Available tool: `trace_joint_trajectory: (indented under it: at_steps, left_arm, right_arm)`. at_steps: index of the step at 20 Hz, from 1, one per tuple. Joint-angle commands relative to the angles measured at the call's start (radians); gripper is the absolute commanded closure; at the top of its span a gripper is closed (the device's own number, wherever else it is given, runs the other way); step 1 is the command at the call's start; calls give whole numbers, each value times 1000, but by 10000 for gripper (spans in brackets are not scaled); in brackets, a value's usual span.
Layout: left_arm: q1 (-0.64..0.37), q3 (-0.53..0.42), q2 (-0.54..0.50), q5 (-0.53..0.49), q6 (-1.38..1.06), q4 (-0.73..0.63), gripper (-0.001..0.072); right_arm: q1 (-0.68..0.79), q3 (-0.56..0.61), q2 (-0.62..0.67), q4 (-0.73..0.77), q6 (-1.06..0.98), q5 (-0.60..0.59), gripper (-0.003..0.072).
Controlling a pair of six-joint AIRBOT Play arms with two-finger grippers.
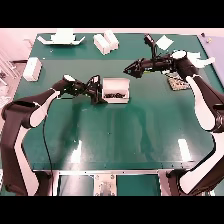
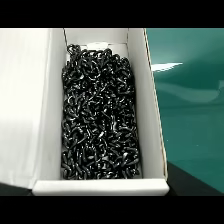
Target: Fold the box and place the chain.
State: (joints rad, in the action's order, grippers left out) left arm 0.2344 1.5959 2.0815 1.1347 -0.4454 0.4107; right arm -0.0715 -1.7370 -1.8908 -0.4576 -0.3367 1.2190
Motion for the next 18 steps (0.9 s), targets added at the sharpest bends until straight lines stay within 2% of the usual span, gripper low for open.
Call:
trace_joint_trajectory:
  at_steps: [1, 5, 8, 18]
  left_arm:
    - [0, 1, -1, 0, 0, 0, 319]
    - [0, 1, -1, 0, 0, 0, 319]
    - [0, 1, 0, 0, 0, 0, 319]
    - [0, 1, 0, 0, 0, 0, 319]
  right_arm:
    - [-39, -4, -15, -39, -2, 31, 412]
    - [-93, -4, -24, -166, -15, 32, 410]
    - [-102, -5, -24, -164, -15, 43, 391]
    - [-98, -14, -22, -163, -26, 189, 360]
